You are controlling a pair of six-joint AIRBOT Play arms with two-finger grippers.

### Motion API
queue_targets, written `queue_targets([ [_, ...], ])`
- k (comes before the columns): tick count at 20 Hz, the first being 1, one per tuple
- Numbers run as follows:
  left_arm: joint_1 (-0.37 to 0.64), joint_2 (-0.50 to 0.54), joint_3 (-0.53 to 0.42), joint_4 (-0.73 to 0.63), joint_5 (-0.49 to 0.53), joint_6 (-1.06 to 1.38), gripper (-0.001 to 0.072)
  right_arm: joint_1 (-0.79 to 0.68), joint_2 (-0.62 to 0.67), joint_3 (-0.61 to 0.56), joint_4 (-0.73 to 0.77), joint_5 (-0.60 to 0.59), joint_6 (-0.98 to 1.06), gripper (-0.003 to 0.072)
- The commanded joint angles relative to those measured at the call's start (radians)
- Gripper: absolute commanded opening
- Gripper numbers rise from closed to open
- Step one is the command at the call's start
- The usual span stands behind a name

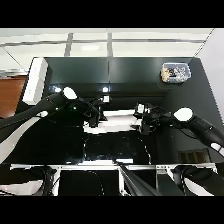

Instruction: Fold the box and place the chain.

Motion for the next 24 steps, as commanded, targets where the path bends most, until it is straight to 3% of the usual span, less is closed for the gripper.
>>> queue_targets([
  [1,-0.001,0.0,0.0,0.0,0.0,0.0,0.0025,-0.022,-0.07,0.015,0.074,0.119,-0.114,0.0709],
  [13,-0.001,0.0,0.0,0.0,0.0,-0.003,0.0025,-0.021,-0.187,0.016,-0.002,0.089,-0.169,0.0709],
  [24,-0.001,0.0,0.0,0.0,-0.001,-0.003,0.0025,0.021,-0.203,0.03,-0.061,0.046,-0.104,0.0709],
])
